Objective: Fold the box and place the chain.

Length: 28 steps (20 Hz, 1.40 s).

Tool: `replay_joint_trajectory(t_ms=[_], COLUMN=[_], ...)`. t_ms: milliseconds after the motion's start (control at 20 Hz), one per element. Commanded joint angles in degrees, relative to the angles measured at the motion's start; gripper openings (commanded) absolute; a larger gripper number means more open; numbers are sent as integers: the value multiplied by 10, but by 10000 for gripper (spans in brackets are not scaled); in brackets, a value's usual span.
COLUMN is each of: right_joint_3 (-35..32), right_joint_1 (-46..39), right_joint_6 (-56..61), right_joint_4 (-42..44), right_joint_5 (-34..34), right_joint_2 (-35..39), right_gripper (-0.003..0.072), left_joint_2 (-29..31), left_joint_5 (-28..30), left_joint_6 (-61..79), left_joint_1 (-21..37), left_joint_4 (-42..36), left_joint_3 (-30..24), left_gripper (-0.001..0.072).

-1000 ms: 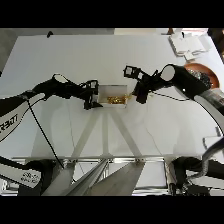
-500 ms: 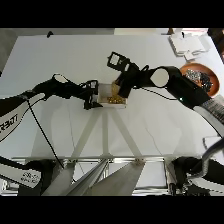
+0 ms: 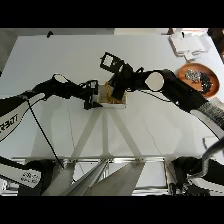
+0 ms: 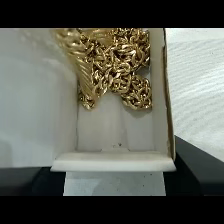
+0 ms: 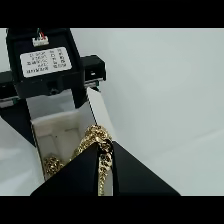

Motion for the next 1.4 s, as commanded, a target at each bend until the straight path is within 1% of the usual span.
replay_joint_trajectory(t_ms=[0,200,350,400,450,500,650,750,850,1100,1150,1200,1350], right_joint_3=[1,0,0,0,1,0,1,3,15,63,68,76,93], right_joint_1=[1,2,1,1,1,1,1,1,-5,-68,-84,-100,-130], right_joint_6=[0,0,0,0,0,0,1,2,42,219,258,279,280], right_joint_4=[24,67,68,66,66,64,24,13,13,13,13,14,36], right_joint_5=[-5,-6,-4,-6,-10,-10,-6,-6,-4,-1,10,41,137], right_joint_2=[0,-14,-31,-31,-31,-31,-31,-31,-31,-35,-39,-48,-85], right_gripper=[10,9,14,65,138,154,157,157,156,154,154,155,160], left_joint_2=[0,0,0,0,0,0,0,0,0,0,0,0,0], left_joint_5=[0,0,0,0,0,0,0,0,0,0,0,0,0], left_joint_6=[0,0,0,0,0,0,0,0,0,0,0,0,0], left_joint_1=[0,0,0,0,0,0,0,0,0,0,0,0,0], left_joint_4=[0,0,0,0,0,0,0,0,0,0,0,0,0], left_joint_3=[0,0,0,0,0,0,0,0,0,0,0,0,0], left_gripper=[336,336,336,336,336,336,336,336,336,336,336,336,336])
